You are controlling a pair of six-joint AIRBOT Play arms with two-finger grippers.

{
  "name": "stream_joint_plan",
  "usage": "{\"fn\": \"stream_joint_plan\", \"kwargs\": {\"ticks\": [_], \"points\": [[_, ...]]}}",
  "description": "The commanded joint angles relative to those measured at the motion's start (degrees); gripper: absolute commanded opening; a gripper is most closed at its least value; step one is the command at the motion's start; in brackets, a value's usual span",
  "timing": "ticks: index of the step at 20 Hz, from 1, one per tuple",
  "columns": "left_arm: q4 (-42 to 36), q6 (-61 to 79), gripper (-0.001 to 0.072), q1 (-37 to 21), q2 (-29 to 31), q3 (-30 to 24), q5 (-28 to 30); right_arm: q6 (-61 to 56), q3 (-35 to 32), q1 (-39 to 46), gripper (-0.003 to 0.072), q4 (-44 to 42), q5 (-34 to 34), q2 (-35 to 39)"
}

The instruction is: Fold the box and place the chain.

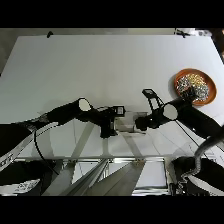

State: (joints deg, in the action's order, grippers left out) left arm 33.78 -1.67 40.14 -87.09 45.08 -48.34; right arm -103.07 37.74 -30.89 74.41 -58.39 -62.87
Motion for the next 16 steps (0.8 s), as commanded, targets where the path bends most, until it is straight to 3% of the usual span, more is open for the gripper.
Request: {"fn": "stream_joint_plan", "kwargs": {"ticks": [1, 2, 8, 16], "points": [[0.1, 0.2, 0.0211, 0.0, 0.0, 0.0, 0.1, -2.2, 0.2, -0.2, 0.046, 1.1, -0.8, -0.2], [0.1, 0.2, 0.0211, 0.0, 0.0, 0.0, 0.1, -3.3, 0.2, -0.2, 0.0485, 1.2, -0.6, -0.2], [0.1, 0.2, 0.0211, 0.0, 0.0, 0.0, 0.1, -3.9, 0.7, -3.3, 0.0477, 2.4, -1.8, -0.4], [0.1, 0.2, 0.0211, 0.0, 0.0, 0.0, 0.1, -18.8, 0.8, -10.0, 0.047, 10.9, 2.4, -7.8]]}}
